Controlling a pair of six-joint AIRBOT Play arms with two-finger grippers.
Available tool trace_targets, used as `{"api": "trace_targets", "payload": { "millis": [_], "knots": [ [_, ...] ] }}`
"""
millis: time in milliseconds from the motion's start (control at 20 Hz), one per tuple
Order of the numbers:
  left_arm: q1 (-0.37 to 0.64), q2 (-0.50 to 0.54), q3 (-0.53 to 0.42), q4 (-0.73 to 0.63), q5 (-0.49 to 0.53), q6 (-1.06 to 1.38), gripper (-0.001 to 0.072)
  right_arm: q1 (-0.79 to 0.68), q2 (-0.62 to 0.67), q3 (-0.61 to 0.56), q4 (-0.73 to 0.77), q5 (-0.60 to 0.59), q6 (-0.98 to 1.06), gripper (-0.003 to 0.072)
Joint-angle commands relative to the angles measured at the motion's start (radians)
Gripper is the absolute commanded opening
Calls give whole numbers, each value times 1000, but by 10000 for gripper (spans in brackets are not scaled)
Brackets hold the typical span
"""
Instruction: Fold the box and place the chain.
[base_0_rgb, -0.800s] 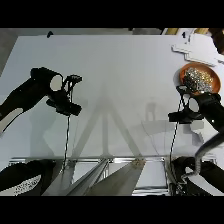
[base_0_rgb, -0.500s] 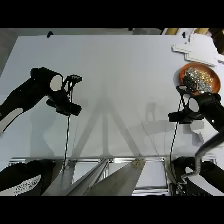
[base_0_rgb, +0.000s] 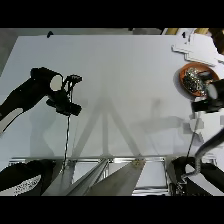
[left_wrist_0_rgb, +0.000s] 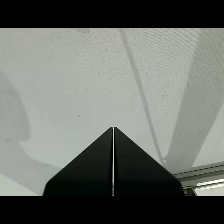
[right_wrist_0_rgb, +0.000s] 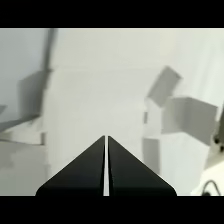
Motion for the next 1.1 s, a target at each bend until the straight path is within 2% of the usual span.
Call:
{"api": "trace_targets", "payload": {
  "millis": [0,50,100,350,550,700,900,1000,1050],
  "knots": [
    [1,0,0,0,0,0,8,-245,-26,49,-123,-90,-58,304],
    [1,-1,0,0,0,0,8,-314,-52,49,-117,-103,-92,525],
    [1,-1,0,0,0,0,8,-371,-82,49,-117,-107,-120,556],
    [1,-1,0,0,0,0,8,-568,-217,49,-130,-132,-208,521],
    [1,-1,0,0,0,0,8,-578,-280,78,-148,-180,-206,492],
    [1,0,0,0,0,0,8,-580,-361,166,-138,-132,-209,474],
    [1,0,0,0,0,0,8,-581,-428,179,-86,-108,-250,349],
    [1,-1,0,0,0,0,8,-580,-453,179,-89,-82,-250,221],
    [1,-1,0,0,0,0,8,-580,-456,179,-89,-67,-250,84]
  ]
}}
